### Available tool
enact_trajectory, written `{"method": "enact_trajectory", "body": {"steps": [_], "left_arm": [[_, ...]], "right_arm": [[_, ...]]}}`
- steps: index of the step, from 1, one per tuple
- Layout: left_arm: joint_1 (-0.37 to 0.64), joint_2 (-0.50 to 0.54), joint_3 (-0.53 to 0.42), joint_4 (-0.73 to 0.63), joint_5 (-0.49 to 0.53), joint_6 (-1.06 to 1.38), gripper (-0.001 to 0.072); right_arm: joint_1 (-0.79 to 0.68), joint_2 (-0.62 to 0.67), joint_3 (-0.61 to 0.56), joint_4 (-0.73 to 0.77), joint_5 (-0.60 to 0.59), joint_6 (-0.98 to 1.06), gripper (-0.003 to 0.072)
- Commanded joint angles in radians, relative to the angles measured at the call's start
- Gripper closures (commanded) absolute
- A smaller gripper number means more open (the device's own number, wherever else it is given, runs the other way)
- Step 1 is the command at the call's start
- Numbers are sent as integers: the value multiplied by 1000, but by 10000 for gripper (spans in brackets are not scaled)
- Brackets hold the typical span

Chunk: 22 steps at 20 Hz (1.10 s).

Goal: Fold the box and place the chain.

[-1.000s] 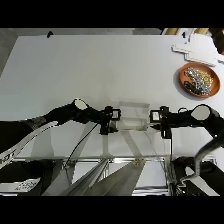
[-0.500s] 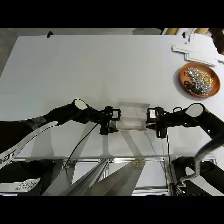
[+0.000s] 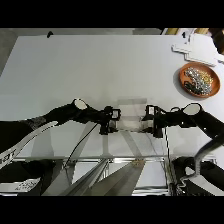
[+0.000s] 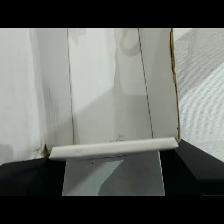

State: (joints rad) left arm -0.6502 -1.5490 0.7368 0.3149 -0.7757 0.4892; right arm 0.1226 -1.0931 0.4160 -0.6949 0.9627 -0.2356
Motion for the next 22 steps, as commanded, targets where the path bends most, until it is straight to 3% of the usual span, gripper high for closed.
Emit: {"method": "enact_trajectory", "body": {"steps": [1, 3, 6, 9, 10, 13, 16, 19, 22], "left_arm": [[1, 0, 0, 0, 1, 1, 501], [1, 0, 0, 0, 1, 1, 501], [1, 0, 0, 0, 1, 1, 501], [1, 0, 0, 0, 1, 1, 501], [1, 0, 0, 0, 1, 1, 501], [1, 0, 0, 0, 1, 1, 501], [1, 0, 0, 0, 1, 1, 501], [1, 0, 0, 0, 1, 1, 501], [1, 0, 0, 0, 1, 1, 501]], "right_arm": [[1, 16, -1, -34, 2, 96, 143], [0, 68, -1, -147, 1, 246, 192], [-34, 192, -1, -219, 2, 564, 336], [-101, 326, -1, -218, 18, 764, 613], [-132, 362, -1, -218, 16, 814, 653], [-233, 401, -1, -219, -27, 1027, 666], [-281, 349, -1, -308, -71, 1323, 666], [-288, 235, -1, -427, -35, 1461, 666], [-288, 120, -1, -408, 35, 1468, 666]]}}
